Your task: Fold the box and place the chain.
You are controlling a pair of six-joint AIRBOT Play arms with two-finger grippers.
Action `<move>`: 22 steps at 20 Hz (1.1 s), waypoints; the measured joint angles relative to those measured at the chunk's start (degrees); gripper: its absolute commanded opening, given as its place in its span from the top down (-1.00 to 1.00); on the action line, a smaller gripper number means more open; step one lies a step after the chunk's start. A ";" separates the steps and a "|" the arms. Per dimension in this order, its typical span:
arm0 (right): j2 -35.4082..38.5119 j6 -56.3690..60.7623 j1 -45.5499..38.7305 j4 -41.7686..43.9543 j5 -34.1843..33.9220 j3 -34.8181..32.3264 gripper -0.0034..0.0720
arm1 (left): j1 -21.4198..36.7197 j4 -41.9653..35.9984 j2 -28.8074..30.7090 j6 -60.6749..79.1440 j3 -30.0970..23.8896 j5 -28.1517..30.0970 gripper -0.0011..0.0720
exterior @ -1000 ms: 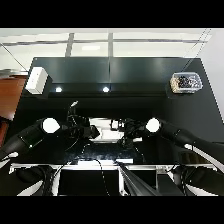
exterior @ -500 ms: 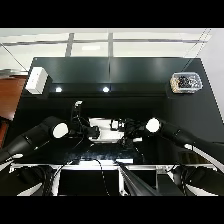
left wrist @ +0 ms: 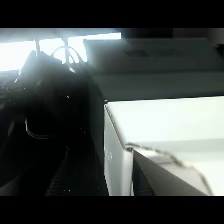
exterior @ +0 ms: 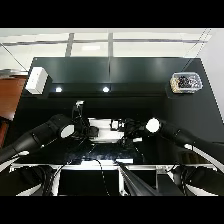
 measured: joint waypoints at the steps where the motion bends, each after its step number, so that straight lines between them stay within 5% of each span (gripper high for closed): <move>1: 0.00 -0.02 0.00 0.00 0.00 0.00 -0.32 | -0.07 -0.09 -0.44 -0.28 0.39 -0.68 -0.21; 22: 0.00 -0.02 0.00 0.00 -0.17 0.00 -0.32 | -2.19 -0.48 -6.88 -3.65 6.01 -4.48 -0.11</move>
